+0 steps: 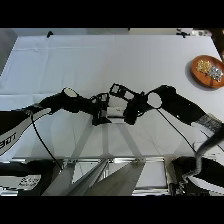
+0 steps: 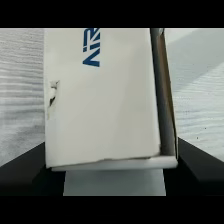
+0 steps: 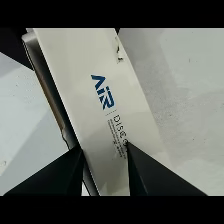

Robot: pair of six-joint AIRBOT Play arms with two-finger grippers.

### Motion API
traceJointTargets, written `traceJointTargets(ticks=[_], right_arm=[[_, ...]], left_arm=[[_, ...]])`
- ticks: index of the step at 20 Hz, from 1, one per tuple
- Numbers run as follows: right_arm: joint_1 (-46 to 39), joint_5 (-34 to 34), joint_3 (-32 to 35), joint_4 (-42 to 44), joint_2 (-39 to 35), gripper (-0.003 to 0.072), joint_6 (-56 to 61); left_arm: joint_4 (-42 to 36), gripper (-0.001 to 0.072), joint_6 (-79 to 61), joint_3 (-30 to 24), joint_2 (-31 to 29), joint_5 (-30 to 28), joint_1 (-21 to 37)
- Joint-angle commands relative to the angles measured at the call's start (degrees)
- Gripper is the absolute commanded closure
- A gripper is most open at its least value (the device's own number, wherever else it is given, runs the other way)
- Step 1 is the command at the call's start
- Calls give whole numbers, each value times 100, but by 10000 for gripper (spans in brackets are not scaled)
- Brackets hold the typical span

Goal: Fold the box and place the chain.

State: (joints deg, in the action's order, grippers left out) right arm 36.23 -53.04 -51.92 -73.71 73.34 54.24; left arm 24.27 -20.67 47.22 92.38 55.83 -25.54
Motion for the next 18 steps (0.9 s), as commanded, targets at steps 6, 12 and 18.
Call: traceJointTargets(ticks=[6, 12, 18], right_arm=[[-7, -629, 2, -411, -481, 388, -68], [-7, -533, 2, -411, -603, 341, -20], [-4, 122, 0, -343, -1399, 398, 317]], left_arm=[[0, 365, 13, 2, -2, 13, -4], [-2, 365, 15, 2, -4, 13, -2], [-2, 365, 13, 2, -2, 13, -4]])
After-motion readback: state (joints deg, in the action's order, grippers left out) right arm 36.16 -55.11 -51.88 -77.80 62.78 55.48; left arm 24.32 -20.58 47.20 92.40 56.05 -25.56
